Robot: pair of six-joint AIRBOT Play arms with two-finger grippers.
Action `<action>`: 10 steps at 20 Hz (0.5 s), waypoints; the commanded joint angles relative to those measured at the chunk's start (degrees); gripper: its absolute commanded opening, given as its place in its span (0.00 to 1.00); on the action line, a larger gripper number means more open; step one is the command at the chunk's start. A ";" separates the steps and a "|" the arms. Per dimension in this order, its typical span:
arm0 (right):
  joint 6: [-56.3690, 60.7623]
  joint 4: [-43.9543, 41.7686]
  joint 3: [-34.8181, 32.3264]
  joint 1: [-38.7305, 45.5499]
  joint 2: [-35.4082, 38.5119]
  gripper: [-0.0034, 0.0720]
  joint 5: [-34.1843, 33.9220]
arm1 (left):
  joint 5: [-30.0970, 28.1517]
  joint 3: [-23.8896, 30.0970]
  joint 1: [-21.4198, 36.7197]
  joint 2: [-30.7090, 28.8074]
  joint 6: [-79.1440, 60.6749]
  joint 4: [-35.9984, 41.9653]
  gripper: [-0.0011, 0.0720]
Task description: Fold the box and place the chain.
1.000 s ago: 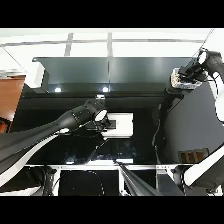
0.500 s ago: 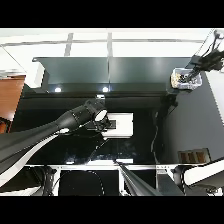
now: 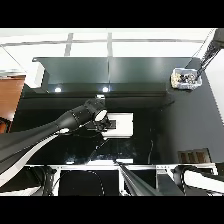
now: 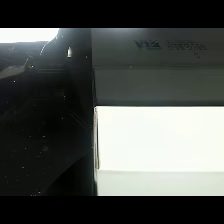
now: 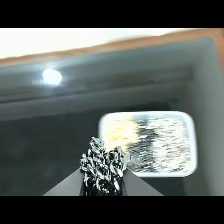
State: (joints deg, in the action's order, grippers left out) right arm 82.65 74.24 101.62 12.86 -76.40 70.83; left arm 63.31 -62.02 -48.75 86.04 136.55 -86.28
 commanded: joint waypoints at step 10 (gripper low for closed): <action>-8.35 -25.46 -33.99 -15.98 27.82 0.06 21.77 | 0.04 -0.04 0.04 0.04 0.00 -0.04 0.05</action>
